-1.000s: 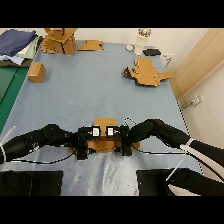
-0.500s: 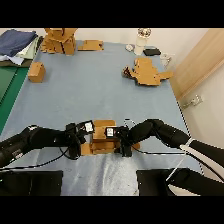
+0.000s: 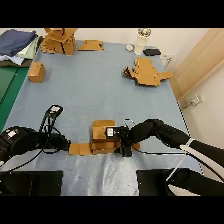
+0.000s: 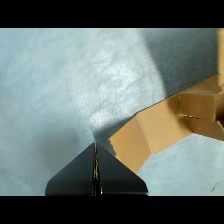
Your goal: Fold the box.
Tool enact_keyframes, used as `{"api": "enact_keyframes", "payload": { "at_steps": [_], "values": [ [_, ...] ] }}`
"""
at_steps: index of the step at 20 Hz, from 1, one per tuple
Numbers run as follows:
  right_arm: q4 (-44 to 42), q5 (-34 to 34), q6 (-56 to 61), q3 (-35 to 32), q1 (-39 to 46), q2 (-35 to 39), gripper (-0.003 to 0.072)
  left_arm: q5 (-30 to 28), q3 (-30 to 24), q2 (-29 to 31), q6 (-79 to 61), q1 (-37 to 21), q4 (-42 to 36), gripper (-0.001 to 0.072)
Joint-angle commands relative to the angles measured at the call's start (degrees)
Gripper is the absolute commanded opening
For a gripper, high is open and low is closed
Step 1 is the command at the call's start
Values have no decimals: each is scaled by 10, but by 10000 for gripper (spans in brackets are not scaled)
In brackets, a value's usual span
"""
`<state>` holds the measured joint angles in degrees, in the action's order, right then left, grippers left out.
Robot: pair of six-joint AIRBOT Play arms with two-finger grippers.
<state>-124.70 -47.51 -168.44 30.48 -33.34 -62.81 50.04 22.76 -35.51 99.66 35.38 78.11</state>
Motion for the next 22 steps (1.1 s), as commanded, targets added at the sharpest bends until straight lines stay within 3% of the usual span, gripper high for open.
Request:
{"api": "enact_keyframes", "payload": {
  "at_steps": [1, 10, 16, 22],
  "values": [
    [0, 0, 0, 0, 0, 0, 488, 8, -16, -39, 63, -14, -64, 11],
    [0, 0, 0, 0, 0, 0, 488, -59, -19, -117, -55, -14, -233, 11],
    [0, 0, 0, 0, 0, 0, 488, -99, -19, -137, -71, 25, -258, 11],
    [0, 0, 0, 0, 0, 0, 488, -91, -18, -127, -71, 32, -269, 11]
  ]
}}
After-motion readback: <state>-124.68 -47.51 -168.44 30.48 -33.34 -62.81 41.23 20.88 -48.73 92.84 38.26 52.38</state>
